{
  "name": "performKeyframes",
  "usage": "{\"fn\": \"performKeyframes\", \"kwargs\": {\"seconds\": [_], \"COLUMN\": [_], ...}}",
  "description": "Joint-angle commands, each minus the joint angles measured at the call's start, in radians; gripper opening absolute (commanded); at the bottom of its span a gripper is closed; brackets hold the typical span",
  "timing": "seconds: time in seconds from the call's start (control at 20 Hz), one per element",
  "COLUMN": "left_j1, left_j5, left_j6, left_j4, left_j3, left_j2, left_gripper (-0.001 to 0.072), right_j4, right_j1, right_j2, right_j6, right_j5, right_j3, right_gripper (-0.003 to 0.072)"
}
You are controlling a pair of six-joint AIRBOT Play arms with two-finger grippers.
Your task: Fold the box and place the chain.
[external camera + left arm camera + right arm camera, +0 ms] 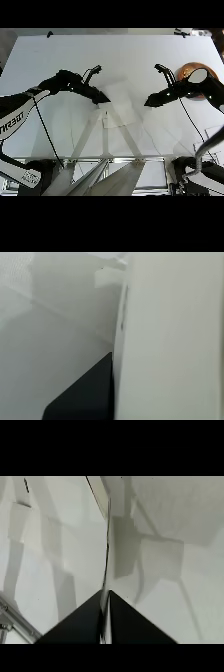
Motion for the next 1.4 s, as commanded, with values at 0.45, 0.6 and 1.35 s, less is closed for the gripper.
{"fn": "performKeyframes", "kwargs": {"seconds": [0.45, 0.6, 1.35], "left_j1": [-0.040, -0.105, -0.235], "left_j5": [0.284, 0.288, -0.266], "left_j6": [0.112, 0.112, 0.112], "left_j4": [0.262, 0.270, 0.266], "left_j3": [0.000, 0.000, -0.195], "left_j2": [0.235, 0.248, 0.246], "left_gripper": [0.0007, 0.0007, -0.0001], "right_j4": [-0.080, -0.177, -0.318], "right_j1": [0.000, 0.000, 0.000], "right_j2": [0.223, 0.314, 0.422], "right_j6": [0.029, 0.065, 0.082], "right_j5": [0.132, 0.163, 0.174], "right_j3": [0.000, 0.000, 0.000], "right_gripper": [0.0345, 0.0345, 0.0345]}}
